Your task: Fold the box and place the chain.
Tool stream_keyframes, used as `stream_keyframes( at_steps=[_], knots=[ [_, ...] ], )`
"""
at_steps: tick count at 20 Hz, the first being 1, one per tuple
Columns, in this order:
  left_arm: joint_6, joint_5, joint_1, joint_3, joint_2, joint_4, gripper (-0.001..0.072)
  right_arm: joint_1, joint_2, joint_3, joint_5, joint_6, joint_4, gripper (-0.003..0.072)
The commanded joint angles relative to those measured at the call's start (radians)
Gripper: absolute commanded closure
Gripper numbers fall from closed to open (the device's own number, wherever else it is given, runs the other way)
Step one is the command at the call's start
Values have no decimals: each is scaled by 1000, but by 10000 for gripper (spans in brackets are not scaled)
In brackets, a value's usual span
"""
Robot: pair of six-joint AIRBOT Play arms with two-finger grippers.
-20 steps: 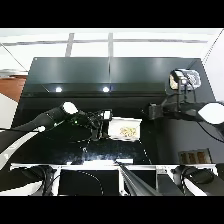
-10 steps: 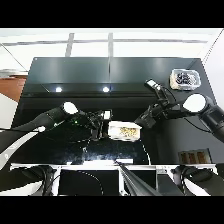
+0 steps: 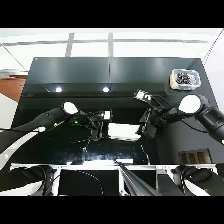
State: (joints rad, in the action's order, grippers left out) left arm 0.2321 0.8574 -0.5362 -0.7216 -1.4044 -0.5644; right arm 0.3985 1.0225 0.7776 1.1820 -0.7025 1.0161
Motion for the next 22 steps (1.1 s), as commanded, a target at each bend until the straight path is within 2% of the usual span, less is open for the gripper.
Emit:
stream_keyframes(
  at_steps=[1, 4, 5, 6, 10, 11, 12, 22],
  knots=[
    [0, 1, 0, 1, -1, 0, 205, 34, 0, -29, -63, 36, 10, -27],
    [0, 1, 0, 1, -1, 0, 205, 45, 0, -32, -64, 45, 13, -22],
    [0, 1, 0, 1, -1, 0, 205, 45, 0, -31, -64, 45, 13, 101],
    [0, 1, 0, 1, -1, 0, 205, 47, 0, -32, -64, 45, 13, 140],
    [0, 1, 0, 1, -1, 0, 205, 73, 0, -32, -78, 44, 40, 146],
    [0, 1, 0, 1, -1, 0, 205, 84, 0, -31, -86, 43, 46, 299],
    [0, 1, 0, 1, -1, 0, 205, 91, 0, -31, -91, 43, 46, 380],
    [0, 1, 0, 1, -1, 0, 205, 96, 0, -31, -86, -24, 42, 384]
  ],
)
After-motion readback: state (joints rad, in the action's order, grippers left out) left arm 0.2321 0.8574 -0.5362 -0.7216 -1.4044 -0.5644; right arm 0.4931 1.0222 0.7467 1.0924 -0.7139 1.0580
